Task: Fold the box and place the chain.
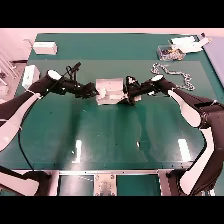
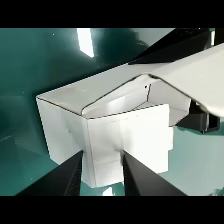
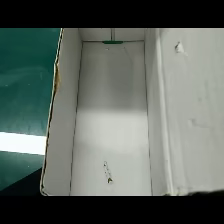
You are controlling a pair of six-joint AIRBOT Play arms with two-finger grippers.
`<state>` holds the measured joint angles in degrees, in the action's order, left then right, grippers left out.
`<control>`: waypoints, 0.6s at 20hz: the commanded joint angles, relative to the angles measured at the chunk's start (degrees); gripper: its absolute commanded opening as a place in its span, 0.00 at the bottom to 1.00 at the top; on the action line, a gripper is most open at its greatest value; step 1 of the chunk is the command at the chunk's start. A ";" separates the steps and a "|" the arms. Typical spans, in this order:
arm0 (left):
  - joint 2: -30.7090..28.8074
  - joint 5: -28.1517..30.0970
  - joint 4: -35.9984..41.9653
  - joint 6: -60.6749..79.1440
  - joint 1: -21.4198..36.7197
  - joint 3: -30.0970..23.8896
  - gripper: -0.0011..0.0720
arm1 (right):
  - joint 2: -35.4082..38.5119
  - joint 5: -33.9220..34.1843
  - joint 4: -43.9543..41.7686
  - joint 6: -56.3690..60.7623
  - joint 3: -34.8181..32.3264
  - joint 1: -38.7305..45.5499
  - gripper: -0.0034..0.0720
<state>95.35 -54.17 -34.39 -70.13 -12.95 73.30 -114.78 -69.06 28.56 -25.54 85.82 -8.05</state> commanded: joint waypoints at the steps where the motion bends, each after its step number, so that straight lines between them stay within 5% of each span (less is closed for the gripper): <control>1: -0.04 1.68 -4.13 -5.25 -1.36 0.46 0.43 | 0.00 -0.02 -0.02 0.00 -0.02 -0.02 0.82; 12: -0.02 1.62 -12.85 -15.41 -3.39 4.09 0.43 | 0.00 -0.02 -0.02 0.00 -0.02 -0.02 0.82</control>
<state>95.35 -52.73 -44.40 -82.13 -15.57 76.55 -114.78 -69.06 28.53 -25.54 85.82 -8.05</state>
